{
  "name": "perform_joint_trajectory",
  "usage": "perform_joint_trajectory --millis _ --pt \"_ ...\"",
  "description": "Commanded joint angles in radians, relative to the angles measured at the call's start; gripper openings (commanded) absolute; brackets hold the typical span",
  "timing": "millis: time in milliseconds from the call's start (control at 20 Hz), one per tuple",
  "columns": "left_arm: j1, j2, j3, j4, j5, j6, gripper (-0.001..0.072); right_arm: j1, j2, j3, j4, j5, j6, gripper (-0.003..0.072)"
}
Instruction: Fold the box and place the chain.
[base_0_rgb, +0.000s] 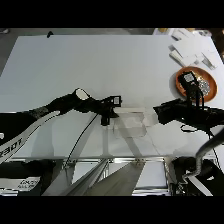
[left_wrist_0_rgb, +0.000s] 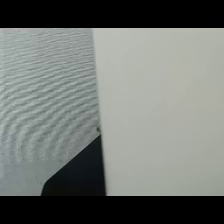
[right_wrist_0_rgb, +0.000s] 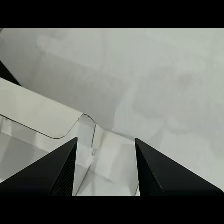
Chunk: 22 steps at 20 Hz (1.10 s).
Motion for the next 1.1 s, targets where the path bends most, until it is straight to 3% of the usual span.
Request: perform_joint_trajectory --millis 0,650,700,750,800,950,1050 --pt "0.0 -0.001 -0.001 0.003 0.001 0.005 0.0009 0.001 0.0 0.001 0.001 0.0 0.0 0.0399" --pt "-0.002 -0.001 -0.001 0.003 -0.007 0.003 0.0009 0.001 0.0 0.001 0.002 0.037 -0.079 0.039" --pt "-0.002 -0.001 -0.001 0.003 -0.007 0.003 0.0009 0.001 0.0 0.001 0.009 0.059 -0.127 0.0316" --pt "-0.002 -0.001 -0.001 0.003 -0.007 0.002 0.0009 0.001 -0.002 -0.002 0.023 0.074 -0.234 0.0144" --pt "-0.002 -0.001 -0.001 0.003 -0.007 0.002 0.0009 0.001 -0.002 -0.011 0.045 0.073 -0.387 0.0036" --pt "-0.002 -0.001 -0.001 0.003 -0.007 0.003 0.0009 0.003 -0.032 -0.053 0.173 0.096 -0.832 0.0017" --pt "-0.002 -0.001 -0.001 0.003 -0.007 0.003 0.0009 0.031 -0.094 -0.068 0.193 0.131 -0.897 0.002"
